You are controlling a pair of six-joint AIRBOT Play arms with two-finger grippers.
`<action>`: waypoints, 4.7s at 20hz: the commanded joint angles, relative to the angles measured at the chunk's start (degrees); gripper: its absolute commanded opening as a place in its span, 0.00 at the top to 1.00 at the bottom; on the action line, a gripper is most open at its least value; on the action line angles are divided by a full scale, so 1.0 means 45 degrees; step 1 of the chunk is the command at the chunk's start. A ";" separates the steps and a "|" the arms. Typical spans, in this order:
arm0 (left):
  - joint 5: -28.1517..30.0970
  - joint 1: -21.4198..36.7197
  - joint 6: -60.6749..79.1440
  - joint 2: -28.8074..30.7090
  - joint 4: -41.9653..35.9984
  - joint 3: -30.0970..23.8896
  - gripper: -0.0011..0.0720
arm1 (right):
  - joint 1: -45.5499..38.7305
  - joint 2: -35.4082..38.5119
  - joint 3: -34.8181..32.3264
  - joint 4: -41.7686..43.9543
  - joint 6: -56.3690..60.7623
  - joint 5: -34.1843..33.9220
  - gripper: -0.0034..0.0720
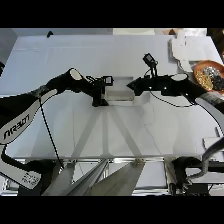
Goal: Fold the box and place the chain.
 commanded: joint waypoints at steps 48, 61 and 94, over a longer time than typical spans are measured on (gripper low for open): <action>0.0034 -0.0005 -0.0015 -0.0010 0.0000 0.0005 0.69 | 0.0704 0.0869 -0.0015 -0.6892 -0.4687 0.0869 0.73; 0.0034 -0.0005 -0.0015 -0.0010 0.0000 0.0005 0.69 | 0.0690 0.0874 -0.0015 -0.8262 -0.1637 0.1996 0.79; 0.0034 -0.0010 -0.0019 -0.0010 0.0000 0.0005 0.69 | 0.0704 0.0869 -0.0015 -0.6504 -0.3356 0.0641 0.71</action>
